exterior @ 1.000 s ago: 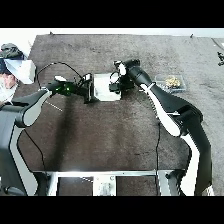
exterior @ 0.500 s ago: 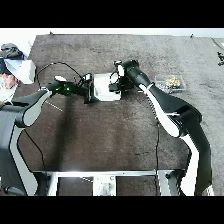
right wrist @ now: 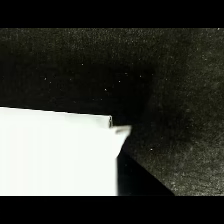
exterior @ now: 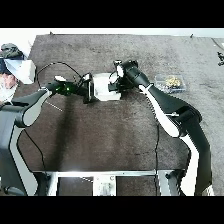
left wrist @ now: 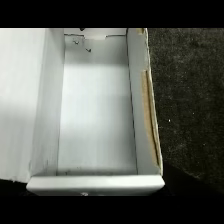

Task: Fold the box and place the chain.

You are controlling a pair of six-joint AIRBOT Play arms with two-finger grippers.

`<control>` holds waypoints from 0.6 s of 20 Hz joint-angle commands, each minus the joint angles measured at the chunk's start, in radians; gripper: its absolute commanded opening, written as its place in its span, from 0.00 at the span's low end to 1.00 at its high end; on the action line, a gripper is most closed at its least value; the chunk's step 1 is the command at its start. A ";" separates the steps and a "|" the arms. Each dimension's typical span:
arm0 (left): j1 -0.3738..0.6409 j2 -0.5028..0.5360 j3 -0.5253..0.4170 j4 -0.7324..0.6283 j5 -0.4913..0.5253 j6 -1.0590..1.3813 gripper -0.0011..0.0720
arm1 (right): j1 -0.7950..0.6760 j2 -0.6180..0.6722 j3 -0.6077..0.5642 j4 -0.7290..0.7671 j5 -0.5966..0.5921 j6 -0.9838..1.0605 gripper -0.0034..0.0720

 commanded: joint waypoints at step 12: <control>0.000 0.000 0.000 0.001 -0.002 0.002 0.46 | 0.005 0.044 0.000 0.008 0.058 -0.087 0.44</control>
